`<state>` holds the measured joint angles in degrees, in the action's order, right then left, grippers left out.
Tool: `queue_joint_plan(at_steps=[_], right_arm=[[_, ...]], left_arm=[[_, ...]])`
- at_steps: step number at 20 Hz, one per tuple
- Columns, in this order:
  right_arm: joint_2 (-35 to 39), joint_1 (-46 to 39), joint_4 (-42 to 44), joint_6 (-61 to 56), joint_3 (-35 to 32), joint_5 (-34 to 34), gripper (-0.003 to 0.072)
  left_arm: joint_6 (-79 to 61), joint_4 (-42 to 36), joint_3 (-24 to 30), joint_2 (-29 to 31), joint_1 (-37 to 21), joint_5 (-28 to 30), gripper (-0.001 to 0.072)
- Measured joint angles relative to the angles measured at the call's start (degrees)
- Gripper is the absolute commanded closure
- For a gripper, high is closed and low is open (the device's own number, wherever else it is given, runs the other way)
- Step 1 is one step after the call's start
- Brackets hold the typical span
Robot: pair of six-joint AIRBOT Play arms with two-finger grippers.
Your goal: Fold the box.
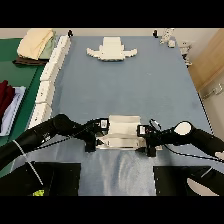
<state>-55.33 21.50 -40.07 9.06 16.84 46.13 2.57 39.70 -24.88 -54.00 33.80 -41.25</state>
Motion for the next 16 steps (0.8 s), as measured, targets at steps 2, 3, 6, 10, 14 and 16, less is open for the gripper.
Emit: queue_joint_plan(at_steps=[2, 3, 6, 10, 14, 16], right_arm=[[0.00, 0.00, 0.00, 0.02, 0.00, 0.00, 0.0178], [0.00, 0.00, 0.00, 0.02, 0.00, 0.00, 0.0178], [0.00, 0.00, 0.00, 0.02, 0.00, 0.00, 0.0178], [0.00, 0.00, -0.04, 0.07, 0.00, 0.00, 0.0178], [0.00, 0.00, 0.00, -0.02, 0.00, 0.00, 0.0178], [0.00, 0.00, 0.00, 0.00, 0.00, 0.00, 0.0178]], left_arm=[[-0.74, -0.72, -0.07, -0.33, 0.61, 0.00, 0.0363], [-0.98, -1.03, -0.07, -0.55, 0.94, 0.00, 0.0364], [-1.60, -2.43, -0.07, -1.27, 1.75, -0.22, 0.0494], [-2.82, -4.04, -0.09, -1.99, 3.06, 0.31, 0.0602], [-4.17, -5.20, -0.17, -2.73, 3.61, 1.88, 0.0601], [-4.85, -5.81, -0.46, -3.30, 3.96, 2.91, 0.0602]])
